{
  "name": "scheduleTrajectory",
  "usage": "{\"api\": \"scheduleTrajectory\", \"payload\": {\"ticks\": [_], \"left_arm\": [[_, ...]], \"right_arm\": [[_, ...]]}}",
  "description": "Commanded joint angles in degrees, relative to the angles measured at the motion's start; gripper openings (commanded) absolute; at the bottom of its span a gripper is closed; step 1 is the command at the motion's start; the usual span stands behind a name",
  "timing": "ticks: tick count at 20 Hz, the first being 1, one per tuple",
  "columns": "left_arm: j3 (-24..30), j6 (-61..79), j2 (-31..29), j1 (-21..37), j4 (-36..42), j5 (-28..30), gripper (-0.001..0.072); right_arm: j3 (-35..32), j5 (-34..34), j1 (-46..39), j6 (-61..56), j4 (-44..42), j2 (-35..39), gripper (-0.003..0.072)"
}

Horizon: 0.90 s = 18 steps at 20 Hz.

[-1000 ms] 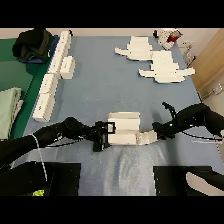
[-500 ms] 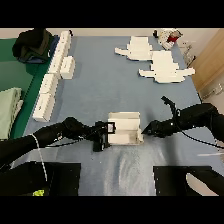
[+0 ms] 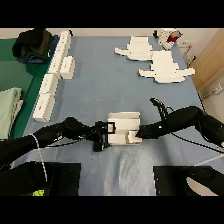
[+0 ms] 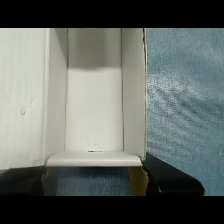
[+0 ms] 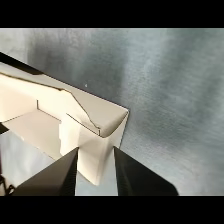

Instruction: Fold the box.

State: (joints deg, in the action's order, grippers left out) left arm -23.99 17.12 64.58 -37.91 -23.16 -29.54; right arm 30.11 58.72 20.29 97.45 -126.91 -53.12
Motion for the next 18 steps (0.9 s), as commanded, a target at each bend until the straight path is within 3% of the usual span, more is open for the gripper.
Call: {"api": "scheduleTrajectory", "payload": {"ticks": [1, 7, 11, 18], "left_arm": [[-0.07, 0.02, 0.04, 0.07, -0.02, 0.02, 0.0404], [-0.07, 0.02, 0.04, 0.07, 0.0, 0.02, 0.0404], [-0.07, 0.02, 0.04, 0.07, -0.02, 0.02, 0.0403], [-0.07, 0.02, 0.04, 0.07, -0.02, 0.02, 0.0404]], "right_arm": [[2.34, -4.39, 8.46, -15.02, 11.54, -0.15, 0.0364], [9.16, -3.3, 22.67, -42.23, 31.61, -3.76, 0.0363], [15.69, 8.04, 28.61, -54.21, 42.14, -12.81, 0.0363], [17.55, 5.25, 30.16, -59.04, 42.88, -18.27, 0.0363]]}}
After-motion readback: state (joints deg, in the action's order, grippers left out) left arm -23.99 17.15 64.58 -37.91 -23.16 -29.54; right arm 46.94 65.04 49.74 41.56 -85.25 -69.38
